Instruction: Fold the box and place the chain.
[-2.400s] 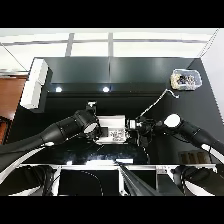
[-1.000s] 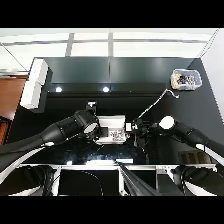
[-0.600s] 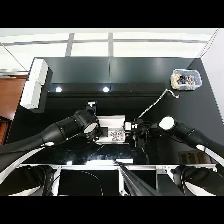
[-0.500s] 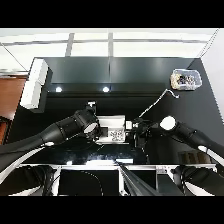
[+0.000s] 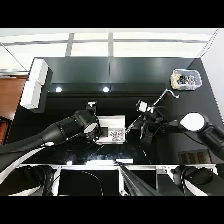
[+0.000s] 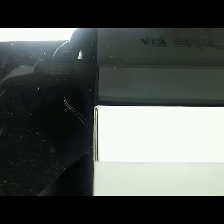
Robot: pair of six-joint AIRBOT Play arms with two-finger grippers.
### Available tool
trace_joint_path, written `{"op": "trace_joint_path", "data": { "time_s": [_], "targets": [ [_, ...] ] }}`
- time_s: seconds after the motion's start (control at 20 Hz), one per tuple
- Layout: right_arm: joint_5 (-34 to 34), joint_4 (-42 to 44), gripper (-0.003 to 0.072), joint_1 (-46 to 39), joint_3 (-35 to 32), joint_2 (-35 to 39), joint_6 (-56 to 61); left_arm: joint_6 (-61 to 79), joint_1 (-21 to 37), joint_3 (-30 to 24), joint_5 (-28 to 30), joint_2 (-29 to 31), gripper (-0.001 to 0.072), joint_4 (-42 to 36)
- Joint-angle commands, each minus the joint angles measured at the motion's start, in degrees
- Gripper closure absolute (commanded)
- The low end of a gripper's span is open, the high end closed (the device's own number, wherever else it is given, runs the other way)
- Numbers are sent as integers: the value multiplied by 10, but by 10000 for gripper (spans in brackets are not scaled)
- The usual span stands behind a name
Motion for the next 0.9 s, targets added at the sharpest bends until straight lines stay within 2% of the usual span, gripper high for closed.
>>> {"op": "trace_joint_path", "data": {
  "time_s": [0.0,0.1,0.2,0.4,0.6,0.7,0.85],
  "targets": [
    [78,41,673,-2,49,22,116,0,0,0,0,0,680,0],
    [78,137,673,-2,61,22,127,0,0,0,0,0,681,0],
    [48,212,673,12,61,20,127,0,0,0,0,0,681,0],
    [-23,201,671,80,61,-13,127,0,0,0,0,0,680,0],
    [-26,139,653,92,61,-82,163,0,0,0,0,0,681,0],
    [-26,107,285,87,61,-89,165,0,0,0,0,0,681,0],
    [33,57,274,8,76,-63,165,0,0,0,0,0,681,0]
  ]
}}
